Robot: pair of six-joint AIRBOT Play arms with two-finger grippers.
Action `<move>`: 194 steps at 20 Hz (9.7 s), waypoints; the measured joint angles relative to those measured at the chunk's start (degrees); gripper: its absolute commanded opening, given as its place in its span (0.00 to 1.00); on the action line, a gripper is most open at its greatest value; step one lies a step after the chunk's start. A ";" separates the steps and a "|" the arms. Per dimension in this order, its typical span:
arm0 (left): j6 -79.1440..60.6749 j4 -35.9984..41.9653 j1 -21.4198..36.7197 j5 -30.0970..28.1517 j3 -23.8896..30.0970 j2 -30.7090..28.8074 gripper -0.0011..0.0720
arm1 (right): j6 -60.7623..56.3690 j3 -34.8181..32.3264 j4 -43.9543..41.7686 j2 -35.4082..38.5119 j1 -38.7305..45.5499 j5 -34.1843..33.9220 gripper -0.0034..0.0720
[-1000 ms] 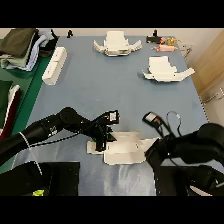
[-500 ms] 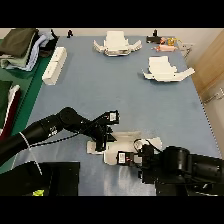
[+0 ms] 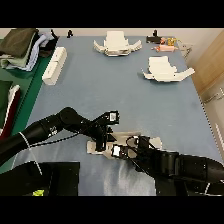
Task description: Fold the box.
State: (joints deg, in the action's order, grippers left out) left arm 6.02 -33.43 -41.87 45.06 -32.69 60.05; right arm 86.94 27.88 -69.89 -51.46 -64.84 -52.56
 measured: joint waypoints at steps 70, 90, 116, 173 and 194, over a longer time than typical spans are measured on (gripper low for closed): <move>0.00 0.00 0.04 0.00 0.00 0.00 0.03 | 68.59 -2.45 -51.19 3.23 46.25 -0.83 1.00; 0.00 0.00 0.04 0.02 0.00 0.00 0.03 | 78.20 -3.67 -54.53 0.02 45.79 -0.02 0.87; -0.02 0.00 0.04 0.02 0.00 0.00 0.03 | 83.87 -7.13 -57.57 -1.20 45.79 2.86 0.80; 47.34 -27.02 0.11 12.61 0.00 -17.81 0.03 | 85.05 -7.80 -57.81 -1.16 45.81 4.07 0.72; 60.87 -4.22 -6.86 -6.64 -5.64 -2.25 0.03 | 85.02 -7.80 -56.85 -1.16 45.81 4.07 0.72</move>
State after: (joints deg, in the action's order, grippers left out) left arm 66.89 -37.65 -48.73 38.41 -38.33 57.80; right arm 171.96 20.08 -126.74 -52.62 -19.03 -48.49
